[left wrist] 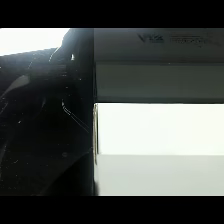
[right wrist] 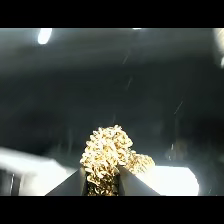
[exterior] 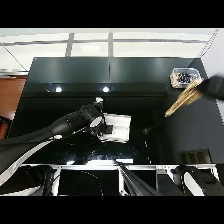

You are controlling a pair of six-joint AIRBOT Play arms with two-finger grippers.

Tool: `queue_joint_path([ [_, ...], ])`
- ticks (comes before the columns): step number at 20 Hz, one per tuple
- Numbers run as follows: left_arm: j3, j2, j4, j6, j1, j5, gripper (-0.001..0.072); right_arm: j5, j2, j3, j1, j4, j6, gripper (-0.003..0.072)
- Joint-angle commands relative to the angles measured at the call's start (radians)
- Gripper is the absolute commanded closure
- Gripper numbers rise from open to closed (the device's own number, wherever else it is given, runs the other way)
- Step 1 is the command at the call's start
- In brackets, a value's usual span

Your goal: Fold the box and place the chain.

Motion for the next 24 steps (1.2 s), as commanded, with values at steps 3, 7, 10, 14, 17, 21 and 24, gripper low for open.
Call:
queue_joint_path([
  [3,0.0,0.0,0.0,0.0,0.0,0.001,0.0685,0.008,0.101,-0.266,0.22,0.208,-0.001,0.068],
  [7,0.0,0.0,0.0,0.0,0.0,0.001,0.0685,-0.213,0.095,-0.337,0.412,0.309,0.045,0.068],
  [10,0.0,0.0,0.0,0.0,0.0,0.0,0.0685,-0.365,0.053,-0.339,0.52,0.328,0.064,0.068],
  [14,0.0,0.0,0.0,0.0,0.0,0.001,0.0685,-0.507,-0.036,-0.339,0.613,0.333,0.064,0.068],
  [17,0.0,0.0,0.0,0.0,0.0,0.001,0.0684,-0.485,-0.099,-0.355,0.636,0.257,0.066,0.068],
  [21,0.0,0.0,-0.001,0.0,0.0,0.001,0.0685,-0.501,-0.135,-0.428,0.639,0.217,0.09,0.068],
  [24,0.0,0.0,-0.001,0.0,0.0,0.001,0.0685,-0.59,-0.172,-0.458,0.676,0.246,0.09,0.0679],
])
